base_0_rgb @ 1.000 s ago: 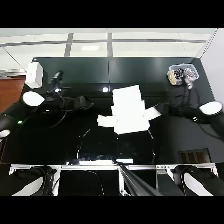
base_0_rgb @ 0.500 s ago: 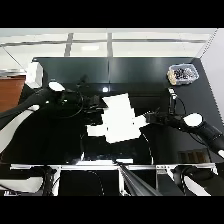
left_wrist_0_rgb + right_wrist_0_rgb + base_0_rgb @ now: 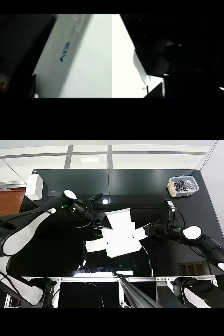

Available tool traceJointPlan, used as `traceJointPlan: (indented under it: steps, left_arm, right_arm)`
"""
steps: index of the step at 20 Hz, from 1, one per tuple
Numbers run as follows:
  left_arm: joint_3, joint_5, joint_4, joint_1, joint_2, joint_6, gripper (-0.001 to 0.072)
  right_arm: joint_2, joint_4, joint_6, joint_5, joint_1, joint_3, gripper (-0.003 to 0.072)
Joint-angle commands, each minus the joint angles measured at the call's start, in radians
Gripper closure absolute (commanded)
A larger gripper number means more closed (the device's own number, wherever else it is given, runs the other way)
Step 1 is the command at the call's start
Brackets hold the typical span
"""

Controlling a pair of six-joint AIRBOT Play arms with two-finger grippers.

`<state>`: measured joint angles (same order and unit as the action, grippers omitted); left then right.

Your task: Fold the box and place the chain.

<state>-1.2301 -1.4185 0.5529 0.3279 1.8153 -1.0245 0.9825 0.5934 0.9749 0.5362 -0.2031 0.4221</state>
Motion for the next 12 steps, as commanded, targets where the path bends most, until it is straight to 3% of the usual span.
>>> traceJointPlan:
  steps: [1,5,6,7,8,9,10,12]
  left_arm:
    - [-0.080,-0.079,0.138,0.026,0.025,0.069,0.0457]
    - [-0.101,-0.090,0.140,0.029,0.026,0.113,0.0492]
    - [-0.101,-0.089,0.150,0.029,0.026,0.116,0.0677]
    - [-0.101,-0.089,0.148,0.029,0.026,0.121,0.0683]
    - [-0.103,-0.089,0.148,0.029,0.026,0.120,0.0684]
    - [-0.108,-0.090,0.150,0.029,0.023,0.119,0.0685]
    - [-0.108,-0.088,0.151,0.029,0.011,0.111,0.0685]
    - [-0.107,-0.090,0.177,0.032,-0.034,0.108,0.0686]
  right_arm:
    - [-0.001,0.002,0.001,0.000,0.000,-0.001,0.0666]
    - [-0.001,0.002,0.000,0.000,0.000,-0.001,0.0666]
    - [-0.001,0.002,0.000,0.000,0.000,-0.001,0.0665]
    - [-0.001,0.003,0.000,0.000,0.000,0.000,0.0655]
    - [-0.001,0.010,-0.002,-0.003,0.001,0.002,0.0441]
    - [-0.002,0.029,-0.016,0.010,0.009,0.013,0.0148]
    - [-0.004,0.089,-0.030,0.053,0.023,0.042,0.0066]
    - [-0.013,0.255,-0.030,0.156,0.065,0.129,0.0067]
